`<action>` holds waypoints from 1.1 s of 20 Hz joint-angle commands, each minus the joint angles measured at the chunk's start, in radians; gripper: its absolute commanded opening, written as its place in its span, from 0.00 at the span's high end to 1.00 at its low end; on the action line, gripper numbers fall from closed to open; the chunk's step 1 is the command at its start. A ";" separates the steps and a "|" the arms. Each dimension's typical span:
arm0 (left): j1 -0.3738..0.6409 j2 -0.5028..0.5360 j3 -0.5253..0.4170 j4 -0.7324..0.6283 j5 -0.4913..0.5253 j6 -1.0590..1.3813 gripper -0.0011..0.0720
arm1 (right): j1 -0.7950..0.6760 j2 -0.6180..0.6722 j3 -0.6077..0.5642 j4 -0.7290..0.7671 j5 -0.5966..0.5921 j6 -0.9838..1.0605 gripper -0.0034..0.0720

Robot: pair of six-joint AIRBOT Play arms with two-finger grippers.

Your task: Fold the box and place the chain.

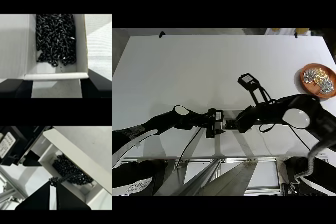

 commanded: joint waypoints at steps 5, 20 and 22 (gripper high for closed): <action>0.001 0.001 0.000 0.000 0.000 0.000 0.80 | 0.023 -0.081 0.129 -0.074 0.036 -0.106 0.65; 0.001 0.001 0.000 0.000 0.000 0.000 0.80 | -0.140 -0.351 0.314 -0.063 0.180 -0.628 0.94; 0.001 0.001 0.000 0.000 0.000 0.000 0.80 | -0.130 -0.360 0.297 -0.009 0.183 -0.708 0.94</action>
